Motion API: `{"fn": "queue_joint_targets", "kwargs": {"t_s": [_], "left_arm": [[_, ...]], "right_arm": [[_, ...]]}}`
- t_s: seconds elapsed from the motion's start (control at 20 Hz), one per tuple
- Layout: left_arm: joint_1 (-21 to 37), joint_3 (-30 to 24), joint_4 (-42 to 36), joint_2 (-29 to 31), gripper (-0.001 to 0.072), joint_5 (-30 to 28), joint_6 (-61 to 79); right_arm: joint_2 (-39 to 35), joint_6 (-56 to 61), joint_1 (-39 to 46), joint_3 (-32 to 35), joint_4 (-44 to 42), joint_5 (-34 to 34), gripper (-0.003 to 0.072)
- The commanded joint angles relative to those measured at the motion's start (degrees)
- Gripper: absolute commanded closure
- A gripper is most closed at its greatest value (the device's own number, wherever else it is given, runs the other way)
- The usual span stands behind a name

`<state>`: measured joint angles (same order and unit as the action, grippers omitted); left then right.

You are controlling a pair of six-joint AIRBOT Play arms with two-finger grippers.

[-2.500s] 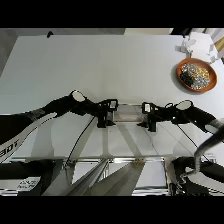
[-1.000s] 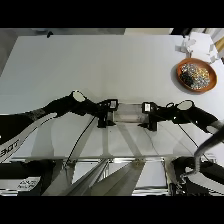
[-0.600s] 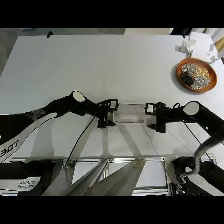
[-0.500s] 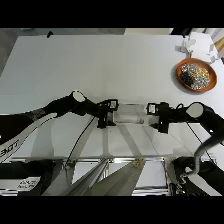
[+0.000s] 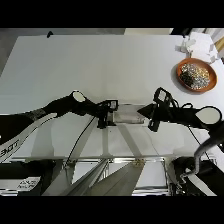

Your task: Fold the box and place the chain.

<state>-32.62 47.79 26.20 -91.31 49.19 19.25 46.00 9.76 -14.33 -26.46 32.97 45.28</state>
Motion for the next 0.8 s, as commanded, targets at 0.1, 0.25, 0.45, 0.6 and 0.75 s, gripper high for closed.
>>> {"fn": "queue_joint_targets", "kwargs": {"t_s": [0.1, 0.25, 0.45, 0.6, 0.75], "left_arm": [[0.0, 0.0, 0.0, 0.0, 0.0500, -0.1, 0.0], [0.0, 0.0, 0.0, 0.0, 0.0500, -0.1, 0.0], [0.0, 0.0, 0.0, 0.0, 0.0500, -0.1, 0.0], [0.0, 0.0, 0.0, 0.0, 0.0500, -0.1, 0.0], [0.0, 0.0, 0.0, 0.0, 0.0500, -0.1, 0.0]], "right_arm": [[10.5, 12.3, -4.9, 0.0, -5.3, -24.0, 0.0665], [14.6, 14.4, -5.0, 0.0, -3.9, -24.3, 0.0665], [18.0, 17.3, -5.0, 0.0, 0.9, -20.7, 0.0665], [17.6, 20.9, -4.9, -0.2, 4.5, -19.8, 0.0665], [14.5, 20.9, -4.9, -3.0, 4.6, -14.6, 0.0665]]}}
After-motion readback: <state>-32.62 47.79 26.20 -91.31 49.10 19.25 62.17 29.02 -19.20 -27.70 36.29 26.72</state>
